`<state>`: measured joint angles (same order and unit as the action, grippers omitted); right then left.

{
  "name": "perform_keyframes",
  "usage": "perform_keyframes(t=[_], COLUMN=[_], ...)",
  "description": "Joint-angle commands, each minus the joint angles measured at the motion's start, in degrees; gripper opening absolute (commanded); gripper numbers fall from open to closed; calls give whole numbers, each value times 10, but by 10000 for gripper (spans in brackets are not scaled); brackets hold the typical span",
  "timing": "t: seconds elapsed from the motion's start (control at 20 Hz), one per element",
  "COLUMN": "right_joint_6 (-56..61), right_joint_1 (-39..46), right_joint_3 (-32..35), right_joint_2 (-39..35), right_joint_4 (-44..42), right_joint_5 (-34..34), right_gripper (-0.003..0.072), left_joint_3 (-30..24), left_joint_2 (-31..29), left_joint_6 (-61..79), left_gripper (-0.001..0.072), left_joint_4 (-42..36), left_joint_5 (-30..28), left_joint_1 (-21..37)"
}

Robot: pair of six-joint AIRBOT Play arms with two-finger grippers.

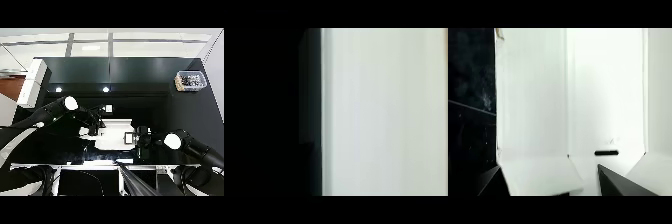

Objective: Fold the box and place the chain.

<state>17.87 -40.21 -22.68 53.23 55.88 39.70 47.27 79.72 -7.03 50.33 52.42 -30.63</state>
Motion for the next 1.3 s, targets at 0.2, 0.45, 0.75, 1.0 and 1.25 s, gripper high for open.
perform_keyframes(t=[0.2, 0.45, 0.75, 1.0, 1.25], right_joint_6=[55, 55, 55, 55, 33], right_joint_1=[-13, 18, 52, 52, 52], right_joint_3=[-7, -27, -32, -32, -32], right_joint_2=[-3, -21, -23, -22, -9], right_joint_4=[-19, -3, -6, -15, -49], right_joint_5=[-47, -47, -66, -69, -67], right_gripper=[710, 710, 710, 710, 710], left_joint_3=[0, 1, 1, -10, -17], left_joint_2=[-1, -29, -29, -29, -30], left_joint_6=[5, 17, 17, 29, 30], left_gripper=[29, 28, 28, 28, 28], left_joint_4=[0, 3, 0, 0, 0], left_joint_5=[-4, -14, -13, -14, -30], left_joint_1=[0, 0, -2, -6, -18])
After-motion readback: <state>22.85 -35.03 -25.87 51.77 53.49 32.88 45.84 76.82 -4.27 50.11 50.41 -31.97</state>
